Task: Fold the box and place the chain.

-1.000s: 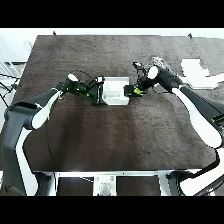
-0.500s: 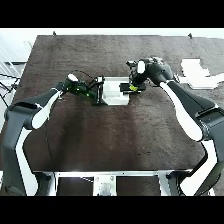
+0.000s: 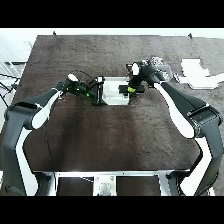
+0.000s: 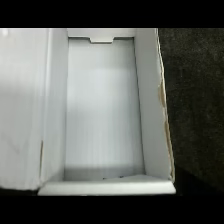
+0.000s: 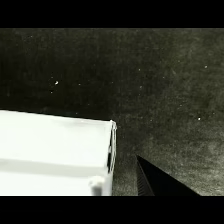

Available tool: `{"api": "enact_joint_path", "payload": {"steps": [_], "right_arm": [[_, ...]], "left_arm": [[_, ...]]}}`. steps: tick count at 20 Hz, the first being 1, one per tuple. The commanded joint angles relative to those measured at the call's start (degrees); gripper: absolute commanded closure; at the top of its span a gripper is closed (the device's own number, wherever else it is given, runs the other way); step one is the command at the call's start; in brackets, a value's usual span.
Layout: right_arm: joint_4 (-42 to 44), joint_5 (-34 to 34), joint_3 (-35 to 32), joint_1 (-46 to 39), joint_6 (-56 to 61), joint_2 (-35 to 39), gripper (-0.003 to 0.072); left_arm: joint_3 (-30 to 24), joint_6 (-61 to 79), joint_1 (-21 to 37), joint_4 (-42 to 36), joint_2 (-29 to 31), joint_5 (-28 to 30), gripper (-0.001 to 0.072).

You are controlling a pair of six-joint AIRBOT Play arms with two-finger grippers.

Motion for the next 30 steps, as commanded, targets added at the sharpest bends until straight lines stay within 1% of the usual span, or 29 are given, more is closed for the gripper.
{"api": "enact_joint_path", "payload": {"steps": [1,2,3,4,6,8,12,13,14,15,16,20,21,22,23,24,25,26,29,30], "right_arm": [[-1.2,0.0,0.1,0.3,3.3,-0.7,0.0332],[-1.9,-0.1,0.2,0.3,4.6,-0.7,0.0333],[-2.6,-0.1,0.2,0.3,5.6,-0.7,0.0361],[-3.2,0.0,0.2,0.5,6.9,-0.7,0.0404],[-3.4,0.0,0.2,0.8,8.0,-0.7,0.0432],[-4.5,0.0,0.2,1.3,9.2,-0.7,0.0486],[-4.9,-0.2,0.2,1.4,11.9,-0.7,0.0502],[-4.9,-0.2,0.2,1.6,12.0,-0.7,0.0539],[-4.9,-0.2,0.2,1.7,12.6,-0.7,0.0545],[-4.9,-0.2,0.2,1.9,12.6,-0.7,0.0584],[-5.0,-0.3,0.2,2.1,12.5,-0.7,0.0662],[-5.6,-0.3,0.2,2.1,12.5,-0.7,0.0672],[-5.6,-0.3,0.2,2.1,12.5,-0.7,0.0611],[-6.0,-0.2,0.2,2.1,12.5,-0.7,0.0506],[-6.3,-0.2,0.2,2.1,12.3,-0.5,0.0469],[-6.5,-0.2,0.2,2.1,12.2,-0.2,0.0468],[-6.4,-0.2,0.2,2.1,12.0,0.2,0.0416],[-6.4,-0.2,0.2,2.1,10.8,0.8,0.0338],[-5.9,0.4,0.2,2.1,9.3,3.0,0.0305],[-5.8,0.5,0.2,2.1,9.2,3.8,0.026]], "left_arm": [[0.0,0.0,0.0,0.0,0.0,0.0,0.0177],[0.0,0.0,0.0,0.0,0.0,0.0,0.0176],[0.0,0.0,0.0,0.0,0.0,0.0,0.0176],[0.0,0.0,0.0,0.0,0.0,0.0,0.0176],[0.0,0.0,0.0,0.0,0.0,0.0,0.0177],[0.0,0.0,0.0,0.0,0.0,0.0,0.0176],[0.0,0.0,0.0,0.0,0.0,0.0,0.0177],[0.0,0.0,0.0,0.0,0.0,0.0,0.0176],[0.0,0.0,0.0,0.0,0.0,0.0,0.0176],[0.0,0.0,0.0,0.0,0.0,0.0,0.0176],[0.0,0.0,0.0,0.0,0.0,0.0,0.0177],[0.0,0.0,0.0,0.0,0.0,0.0,0.0176],[0.0,0.0,0.0,0.0,0.0,0.0,0.0176],[0.0,0.0,0.0,0.0,0.0,0.0,0.0177],[0.0,0.0,0.0,0.0,0.0,0.0,0.0177],[0.0,0.0,0.0,0.0,0.0,0.0,0.0176],[0.0,0.0,0.0,0.0,0.0,0.0,0.0176],[0.0,0.0,0.0,0.0,0.0,0.0,0.0176],[0.0,0.0,0.0,0.0,0.0,0.0,0.0177],[0.0,0.0,0.0,0.0,0.0,0.0,0.0177]]}}
